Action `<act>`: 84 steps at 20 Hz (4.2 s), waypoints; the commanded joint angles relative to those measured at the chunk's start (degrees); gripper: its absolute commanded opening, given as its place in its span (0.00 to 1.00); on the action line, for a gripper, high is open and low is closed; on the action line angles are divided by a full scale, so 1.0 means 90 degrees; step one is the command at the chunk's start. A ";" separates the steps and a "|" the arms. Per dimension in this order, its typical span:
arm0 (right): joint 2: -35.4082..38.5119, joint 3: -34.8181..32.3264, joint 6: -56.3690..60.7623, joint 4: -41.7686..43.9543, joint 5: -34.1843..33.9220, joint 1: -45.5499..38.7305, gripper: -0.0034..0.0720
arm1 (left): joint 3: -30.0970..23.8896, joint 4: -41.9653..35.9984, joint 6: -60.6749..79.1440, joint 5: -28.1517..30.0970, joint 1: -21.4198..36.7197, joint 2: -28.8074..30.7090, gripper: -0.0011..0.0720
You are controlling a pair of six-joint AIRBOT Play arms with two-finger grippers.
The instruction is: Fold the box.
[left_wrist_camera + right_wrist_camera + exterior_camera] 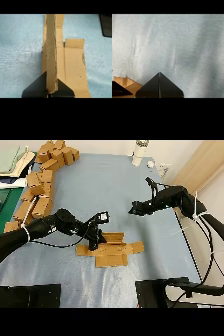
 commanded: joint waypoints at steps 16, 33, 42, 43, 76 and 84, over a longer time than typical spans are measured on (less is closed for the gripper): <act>0.0792 0.0007 0.3276 -0.3944 -0.1479 0.1054 0.05 | 0.0000 0.0051 -0.0226 -0.0199 0.0308 -0.0019 0.03; 0.2521 -0.1792 0.5017 -0.4813 -0.1336 0.4442 0.05 | 0.0000 0.0049 -0.0228 -0.0576 0.0291 -0.0019 0.03; 0.2851 -0.3206 0.2773 -0.5926 0.0986 0.7817 0.07 | 0.0000 0.0051 -0.0228 -0.0576 0.0291 -0.0019 0.03; 0.2841 -0.3393 0.2718 -0.5991 0.0986 0.8034 0.32 | 0.0000 0.0049 -0.0228 -0.0576 0.0291 -0.0019 0.03; 0.2667 -0.3706 0.4284 -0.8279 0.1513 0.8119 0.63 | 0.0000 0.0051 -0.0226 -0.0576 0.0291 -0.0019 0.03; 0.2732 -0.3706 0.4345 -0.8293 0.1634 0.8109 1.00 | 0.0000 0.0051 -0.0228 -0.0578 0.0289 -0.0019 0.03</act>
